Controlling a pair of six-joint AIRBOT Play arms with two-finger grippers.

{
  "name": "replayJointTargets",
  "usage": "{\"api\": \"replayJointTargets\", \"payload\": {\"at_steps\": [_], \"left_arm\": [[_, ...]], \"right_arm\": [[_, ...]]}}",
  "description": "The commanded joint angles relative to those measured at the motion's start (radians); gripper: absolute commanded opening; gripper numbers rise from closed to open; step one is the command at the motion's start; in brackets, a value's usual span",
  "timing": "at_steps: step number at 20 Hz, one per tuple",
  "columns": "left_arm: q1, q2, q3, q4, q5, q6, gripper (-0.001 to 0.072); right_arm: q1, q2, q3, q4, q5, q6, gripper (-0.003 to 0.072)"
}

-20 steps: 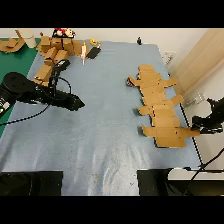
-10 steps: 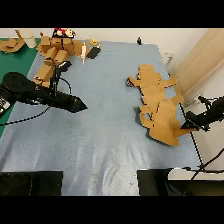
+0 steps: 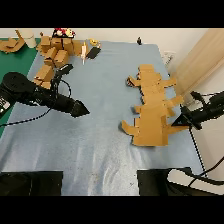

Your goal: Fold the box.

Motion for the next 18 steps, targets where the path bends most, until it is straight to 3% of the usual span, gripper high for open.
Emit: {"api": "replayJointTargets", "payload": {"at_steps": [1,5,10,18], "left_arm": [[-0.001,0.0,0.0,-0.002,-0.062,-0.013,0.0416],[-0.001,0.0,-0.019,-0.003,-0.09,-0.031,0.0415],[-0.001,0.0,-0.082,-0.003,-0.071,-0.027,0.0416],[0.0,0.0,-0.138,-0.003,-0.036,-0.021,0.0416]], "right_arm": [[0.064,0.061,-0.076,-0.052,-0.016,0.085,0.0006],[0.106,0.115,-0.126,-0.087,0.014,0.124,0.0005],[0.201,0.193,-0.14,-0.021,0.076,0.137,0.0005],[0.537,0.198,-0.354,0.047,0.364,0.148,0.0004]]}}
